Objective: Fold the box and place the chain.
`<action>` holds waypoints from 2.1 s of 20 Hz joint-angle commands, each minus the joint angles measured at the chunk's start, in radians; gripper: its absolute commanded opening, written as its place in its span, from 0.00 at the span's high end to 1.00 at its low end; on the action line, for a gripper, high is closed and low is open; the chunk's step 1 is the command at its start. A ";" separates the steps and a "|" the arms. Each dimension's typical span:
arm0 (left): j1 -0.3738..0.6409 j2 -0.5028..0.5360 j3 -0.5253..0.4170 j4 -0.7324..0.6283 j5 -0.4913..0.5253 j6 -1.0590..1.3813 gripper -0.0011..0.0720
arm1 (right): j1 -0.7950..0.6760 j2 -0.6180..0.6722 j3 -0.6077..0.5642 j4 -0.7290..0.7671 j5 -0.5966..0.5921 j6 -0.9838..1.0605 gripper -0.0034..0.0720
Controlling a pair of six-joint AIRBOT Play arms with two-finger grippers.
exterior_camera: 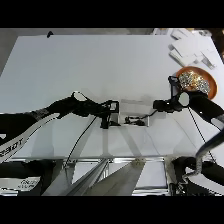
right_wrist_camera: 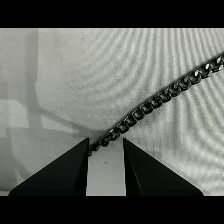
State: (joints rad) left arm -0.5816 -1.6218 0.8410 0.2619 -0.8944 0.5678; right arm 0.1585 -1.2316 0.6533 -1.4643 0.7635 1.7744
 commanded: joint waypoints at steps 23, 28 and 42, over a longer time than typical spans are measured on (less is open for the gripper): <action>0.000 0.000 0.001 0.000 0.000 0.000 0.87 | 0.002 0.861 -0.003 0.444 0.370 -0.263 0.93; 0.000 0.000 0.001 0.000 0.000 0.000 0.87 | 0.002 0.819 -0.003 0.576 0.339 -0.388 0.93; 0.000 0.000 0.001 0.000 0.000 0.000 0.87 | 0.309 0.398 -0.003 0.517 0.140 -0.383 0.93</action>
State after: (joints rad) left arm -0.5816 -1.6218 0.8410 0.2615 -0.8944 0.5678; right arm 0.3969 -0.7467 0.6502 -0.8955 0.9436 1.3678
